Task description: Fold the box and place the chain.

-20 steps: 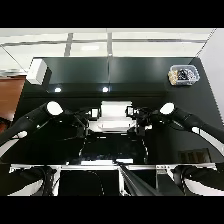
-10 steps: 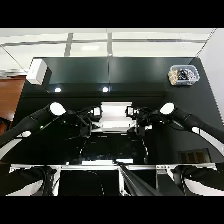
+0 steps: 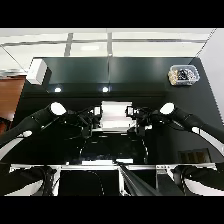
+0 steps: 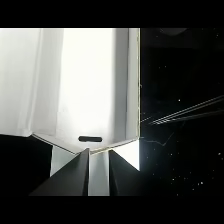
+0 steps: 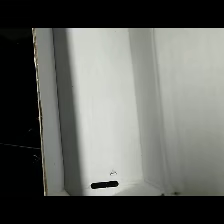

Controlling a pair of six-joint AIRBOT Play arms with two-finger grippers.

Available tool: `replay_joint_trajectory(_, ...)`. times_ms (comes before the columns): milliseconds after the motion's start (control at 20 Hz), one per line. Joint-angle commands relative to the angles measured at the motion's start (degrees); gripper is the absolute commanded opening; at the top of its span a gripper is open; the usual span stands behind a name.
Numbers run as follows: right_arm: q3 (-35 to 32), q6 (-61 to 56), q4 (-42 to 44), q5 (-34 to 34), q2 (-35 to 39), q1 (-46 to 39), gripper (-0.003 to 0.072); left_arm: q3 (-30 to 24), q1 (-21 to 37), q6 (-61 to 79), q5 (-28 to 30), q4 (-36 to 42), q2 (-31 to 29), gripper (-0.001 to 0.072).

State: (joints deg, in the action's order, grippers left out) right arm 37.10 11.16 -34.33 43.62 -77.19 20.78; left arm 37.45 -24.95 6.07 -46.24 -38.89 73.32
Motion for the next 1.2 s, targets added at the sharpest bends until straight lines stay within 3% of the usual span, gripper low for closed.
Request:
replay_joint_trajectory(0,0.0,0.0,0.0,0.0,0.0,0.0,0.0171,0.2,-1.5,0.1,1.1,2.1,1.6,0.0158)
replay_joint_trajectory(250,0.0,0.0,0.0,0.0,0.0,0.0,0.0171,0.8,-5.1,0.0,6.3,2.3,3.0,0.0159)
replay_joint_trajectory(550,0.0,0.0,0.0,0.0,0.0,0.0,0.0171,0.8,-4.2,-0.3,6.4,2.4,3.0,0.0159)
replay_joint_trajectory(750,0.0,0.0,0.0,0.0,0.0,0.0,0.0171,0.8,-4.2,-0.2,6.7,8.0,3.0,0.0159)
replay_joint_trajectory(1150,0.0,0.0,0.0,0.0,0.0,0.0,0.0171,0.8,-4.3,-0.2,6.8,7.9,3.0,0.0159)
